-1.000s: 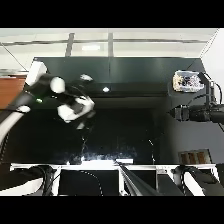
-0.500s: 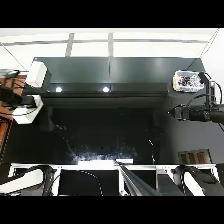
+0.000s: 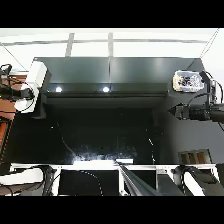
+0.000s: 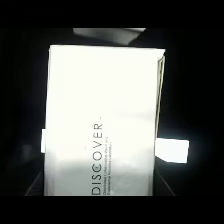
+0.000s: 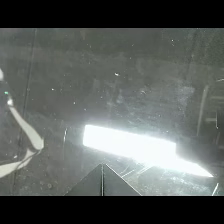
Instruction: Fold the box and place the chain.
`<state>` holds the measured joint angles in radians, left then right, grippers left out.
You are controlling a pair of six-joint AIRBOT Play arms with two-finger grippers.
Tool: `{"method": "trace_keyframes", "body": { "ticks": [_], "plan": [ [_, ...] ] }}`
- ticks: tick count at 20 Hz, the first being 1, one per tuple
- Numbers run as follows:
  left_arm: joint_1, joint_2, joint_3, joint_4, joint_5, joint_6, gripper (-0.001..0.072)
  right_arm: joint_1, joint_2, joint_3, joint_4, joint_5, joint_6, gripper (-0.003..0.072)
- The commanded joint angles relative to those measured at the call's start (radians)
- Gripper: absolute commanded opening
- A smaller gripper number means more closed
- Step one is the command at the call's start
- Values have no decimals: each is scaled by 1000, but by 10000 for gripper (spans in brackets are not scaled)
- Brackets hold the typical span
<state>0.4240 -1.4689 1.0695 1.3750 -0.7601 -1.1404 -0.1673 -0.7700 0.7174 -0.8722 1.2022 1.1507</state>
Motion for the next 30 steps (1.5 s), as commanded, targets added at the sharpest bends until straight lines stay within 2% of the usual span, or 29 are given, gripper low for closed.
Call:
{"method": "trace_keyframes", "body": {
  "ticks": [1, 3, 4, 5, 6, 9, 11, 12, 13, 15, 16, 17, 19, 21, 24, 26, 28, 30],
  "plan": [
    [-17, -65, 23, -9, 88, 14, 292, 0, 0, 0, 0, -2, 27, 8],
    [-21, -84, 54, -27, 79, 14, 321, 0, 0, 0, 0, -2, 39, 8],
    [-23, -84, 64, -25, 85, 14, 618, 0, 0, 0, 0, -3, 43, 9],
    [-23, -83, 80, -26, 79, 6, 713, 0, 0, 0, 0, -1, 47, 8],
    [-24, -80, 108, -24, 45, 7, 714, 0, 0, 0, 1, 1, 47, 8],
    [-21, -50, 236, -21, -151, -2, 714, 0, 0, 0, 16, 24, 51, 8],
    [-22, -6, 313, -27, -256, -93, 713, 0, 1, 0, 23, 40, 51, 8],
    [-24, 14, 348, -29, -319, -163, 689, 0, 1, 0, 23, 35, 51, 8],
    [-28, 32, 373, -43, -391, -241, 570, 0, 1, 0, 23, 27, 50, 7],
    [-36, 71, 381, -86, -553, -334, 19, 0, 11, 0, 5, 30, 50, 7],
    [-53, 92, 366, -124, -607, -322, 19, 6, 26, 0, -17, 29, 50, 6],
    [-81, 124, 338, -135, -627, -307, 18, 16, 43, -2, -40, 19, 50, 6],
    [-178, 233, 223, -122, -556, -284, 18, 45, 90, -22, -74, -48, 50, 7],
    [-299, 392, 32, -132, -366, -261, 19, 82, 149, -73, -110, -189, 43, 6],
    [-500, 651, -318, -155, -78, -253, 21, 146, 203, -171, -121, -395, -63, 6],
    [-589, 784, -501, -156, 28, -254, 22, 170, 202, -221, -127, -497, -71, 7],
    [-605, 862, -586, -150, 49, -254, 22, 168, 202, -248, -129, -541, -71, 8],
    [-600, 896, -598, -113, 50, -254, 21, 168, 202, -249, -129, -488, -71, 9]
  ]
}}
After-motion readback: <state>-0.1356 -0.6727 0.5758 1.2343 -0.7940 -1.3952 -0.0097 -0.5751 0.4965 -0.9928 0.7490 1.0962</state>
